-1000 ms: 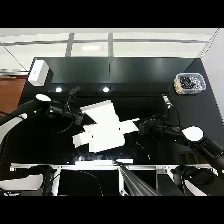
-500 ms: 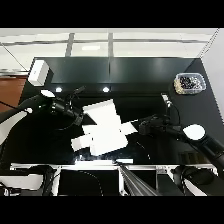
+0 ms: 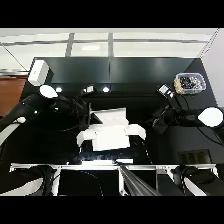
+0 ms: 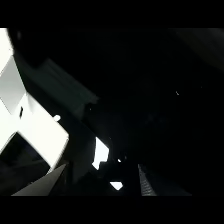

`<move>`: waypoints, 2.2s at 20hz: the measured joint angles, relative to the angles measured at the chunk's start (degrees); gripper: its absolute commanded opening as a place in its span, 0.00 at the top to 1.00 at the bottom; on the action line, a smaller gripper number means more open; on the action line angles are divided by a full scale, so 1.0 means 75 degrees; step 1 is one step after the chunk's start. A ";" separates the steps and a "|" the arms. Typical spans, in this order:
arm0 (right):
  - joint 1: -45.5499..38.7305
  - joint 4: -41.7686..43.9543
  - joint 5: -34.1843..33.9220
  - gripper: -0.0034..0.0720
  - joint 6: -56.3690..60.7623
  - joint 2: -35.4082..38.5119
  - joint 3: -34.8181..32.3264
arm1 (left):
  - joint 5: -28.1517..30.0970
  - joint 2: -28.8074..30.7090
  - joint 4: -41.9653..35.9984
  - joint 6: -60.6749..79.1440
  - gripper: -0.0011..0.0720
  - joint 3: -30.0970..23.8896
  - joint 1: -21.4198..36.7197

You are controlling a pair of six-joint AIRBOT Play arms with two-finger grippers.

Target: Fold the box and place the chain.

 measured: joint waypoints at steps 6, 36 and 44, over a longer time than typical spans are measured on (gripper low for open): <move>-0.0015 -0.0364 0.0105 0.26 -0.0871 -0.0003 0.0041 | 0.0985 -0.0189 0.0682 0.0801 0.95 -0.0117 -0.0586; 0.3471 0.0941 -0.2532 0.07 -0.4436 -0.1929 -0.1005 | 0.1920 -0.0883 0.0685 0.1425 0.95 -0.0271 -0.0746; 0.3518 0.1116 -0.3045 0.07 -0.4062 -0.1539 -0.0921 | 0.1891 -0.0886 0.0667 0.1384 0.95 -0.0277 -0.0755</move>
